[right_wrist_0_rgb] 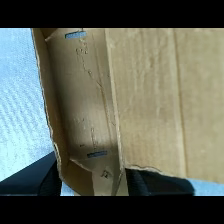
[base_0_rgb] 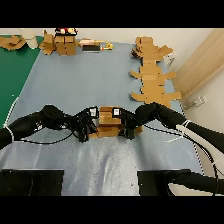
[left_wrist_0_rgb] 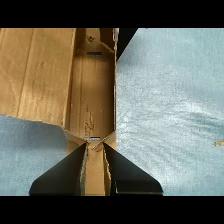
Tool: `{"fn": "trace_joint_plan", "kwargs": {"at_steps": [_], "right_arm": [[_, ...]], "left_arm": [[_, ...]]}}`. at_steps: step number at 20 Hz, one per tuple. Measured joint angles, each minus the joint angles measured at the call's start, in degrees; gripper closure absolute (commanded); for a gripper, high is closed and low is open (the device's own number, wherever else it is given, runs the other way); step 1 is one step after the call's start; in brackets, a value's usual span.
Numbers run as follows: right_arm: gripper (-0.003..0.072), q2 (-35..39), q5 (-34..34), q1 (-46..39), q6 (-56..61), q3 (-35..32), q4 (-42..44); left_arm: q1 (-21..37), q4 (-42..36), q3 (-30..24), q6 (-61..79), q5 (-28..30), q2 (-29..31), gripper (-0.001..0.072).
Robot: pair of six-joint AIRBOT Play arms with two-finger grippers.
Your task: Fold the box.
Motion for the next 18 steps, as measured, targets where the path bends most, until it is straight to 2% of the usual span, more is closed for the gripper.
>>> {"fn": "trace_joint_plan", "kwargs": {"at_steps": [8,9,10,18], "right_arm": [[0.0240,0.0,0.0,0.0,0.0,0.0,0.0],[0.0240,0.0,0.0,0.0,0.0,0.0,0.0],[0.0240,0.0,0.0,0.0,0.0,0.0,0.0],[0.0240,0.0,0.0,0.0,0.0,0.0,0.0]], "left_arm": [[-3.2,-0.1,0.9,0.4,2.6,-1.4,0.0544],[-3.3,0.0,0.9,0.4,2.9,-1.4,0.0563],[-3.5,-0.1,1.0,0.4,3.4,-1.4,0.0695],[-5.6,-1.6,1.4,2.6,4.5,-2.0,0.0695]]}}
